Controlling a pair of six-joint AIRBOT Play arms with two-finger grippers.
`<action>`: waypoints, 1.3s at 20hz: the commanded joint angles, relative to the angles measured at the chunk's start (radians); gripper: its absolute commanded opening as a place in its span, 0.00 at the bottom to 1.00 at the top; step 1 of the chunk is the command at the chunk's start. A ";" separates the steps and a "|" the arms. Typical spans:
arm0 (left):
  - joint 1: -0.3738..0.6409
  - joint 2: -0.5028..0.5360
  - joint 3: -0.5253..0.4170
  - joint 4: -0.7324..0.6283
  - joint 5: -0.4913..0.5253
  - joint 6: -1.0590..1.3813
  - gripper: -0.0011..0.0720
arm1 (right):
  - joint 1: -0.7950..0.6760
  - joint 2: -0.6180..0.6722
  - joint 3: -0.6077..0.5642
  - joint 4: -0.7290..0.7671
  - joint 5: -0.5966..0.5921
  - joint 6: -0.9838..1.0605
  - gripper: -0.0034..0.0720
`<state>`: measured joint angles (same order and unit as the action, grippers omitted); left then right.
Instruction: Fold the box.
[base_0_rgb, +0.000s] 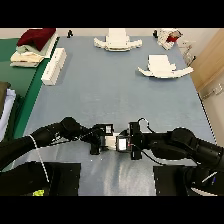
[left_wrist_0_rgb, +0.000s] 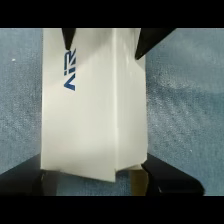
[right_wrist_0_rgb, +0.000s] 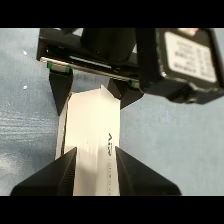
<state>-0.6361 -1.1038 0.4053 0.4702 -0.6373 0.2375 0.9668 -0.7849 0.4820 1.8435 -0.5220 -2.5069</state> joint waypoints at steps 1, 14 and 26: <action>0.000 0.000 0.000 0.001 0.000 0.001 0.62 | 0.000 0.005 0.001 -0.016 0.028 0.001 0.51; 0.000 0.000 0.000 0.000 0.000 0.001 0.63 | -0.002 -0.050 0.000 0.006 0.014 0.055 0.40; 0.000 0.000 0.000 0.000 0.000 0.001 0.62 | -0.001 -0.015 0.001 0.068 -0.031 0.056 0.45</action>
<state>-0.6361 -1.1038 0.4053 0.4717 -0.6373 0.2401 0.9653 -0.8207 0.4812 1.8957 -0.5613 -2.4516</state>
